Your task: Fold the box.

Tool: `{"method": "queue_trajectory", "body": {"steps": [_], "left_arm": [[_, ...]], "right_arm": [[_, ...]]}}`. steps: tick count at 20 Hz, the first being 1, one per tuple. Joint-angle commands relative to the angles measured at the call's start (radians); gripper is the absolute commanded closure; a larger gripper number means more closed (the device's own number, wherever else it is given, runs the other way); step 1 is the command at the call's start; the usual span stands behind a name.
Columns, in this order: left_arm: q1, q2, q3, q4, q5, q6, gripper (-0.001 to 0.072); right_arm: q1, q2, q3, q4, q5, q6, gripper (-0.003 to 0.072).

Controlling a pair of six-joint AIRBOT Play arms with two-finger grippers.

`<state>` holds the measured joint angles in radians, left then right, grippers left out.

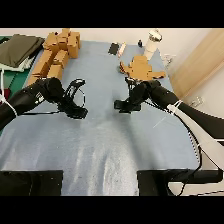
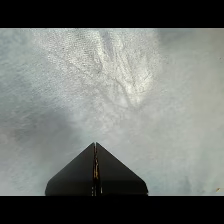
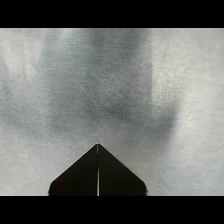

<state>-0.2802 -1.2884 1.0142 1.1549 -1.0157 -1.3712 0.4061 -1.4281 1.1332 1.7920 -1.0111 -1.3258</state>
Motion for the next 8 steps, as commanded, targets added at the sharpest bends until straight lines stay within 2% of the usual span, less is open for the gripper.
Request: {"method": "queue_trajectory", "body": {"steps": [1,8], "left_arm": [[-0.025,-0.010,0.001,-0.027,-0.002,-0.016,0.0695],[-0.026,-0.010,0.001,-0.027,0.003,-0.016,0.0695]], "right_arm": [[-0.001,-0.014,0.014,0.007,-0.004,-0.010,0.0683],[-0.001,-0.015,0.014,0.006,-0.004,-0.010,0.0683]]}}
